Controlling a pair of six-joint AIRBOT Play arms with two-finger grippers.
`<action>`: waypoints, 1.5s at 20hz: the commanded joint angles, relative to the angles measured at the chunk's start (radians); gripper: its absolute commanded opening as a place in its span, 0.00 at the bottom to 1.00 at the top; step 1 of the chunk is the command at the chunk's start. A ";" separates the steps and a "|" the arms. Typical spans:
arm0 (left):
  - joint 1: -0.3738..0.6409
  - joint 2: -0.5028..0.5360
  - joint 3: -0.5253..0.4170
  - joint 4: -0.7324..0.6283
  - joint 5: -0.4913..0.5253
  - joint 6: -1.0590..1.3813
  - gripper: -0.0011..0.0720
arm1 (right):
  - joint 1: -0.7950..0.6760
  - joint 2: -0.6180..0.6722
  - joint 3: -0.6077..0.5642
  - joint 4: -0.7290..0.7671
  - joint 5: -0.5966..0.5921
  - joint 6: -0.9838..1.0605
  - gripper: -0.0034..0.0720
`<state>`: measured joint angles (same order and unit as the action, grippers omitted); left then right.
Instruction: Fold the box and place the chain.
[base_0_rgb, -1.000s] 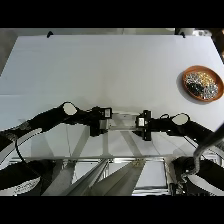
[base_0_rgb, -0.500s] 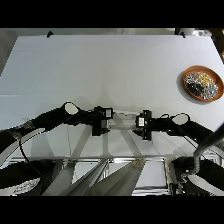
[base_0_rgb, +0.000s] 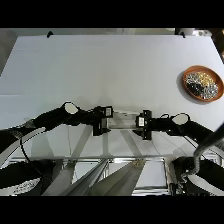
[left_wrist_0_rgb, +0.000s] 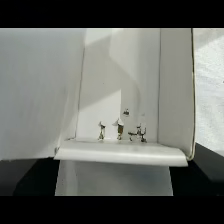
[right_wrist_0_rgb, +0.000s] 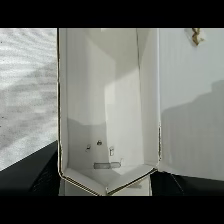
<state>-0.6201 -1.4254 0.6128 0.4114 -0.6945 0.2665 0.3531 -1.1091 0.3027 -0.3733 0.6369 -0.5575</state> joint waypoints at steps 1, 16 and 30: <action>-0.001 0.000 0.000 -0.019 -0.014 0.003 0.97 | 0.000 0.001 0.000 0.000 0.001 0.000 0.62; 0.000 0.001 -0.047 -0.037 -0.037 0.078 0.97 | 0.000 0.001 0.000 0.000 0.003 0.000 0.62; -0.001 0.002 -0.056 -0.152 0.019 0.138 0.55 | 0.000 0.001 0.000 0.000 0.003 0.000 0.62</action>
<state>-0.6205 -1.4235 0.5568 0.2646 -0.7109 0.3973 0.3538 -1.1088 0.3023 -0.3737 0.6395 -0.5575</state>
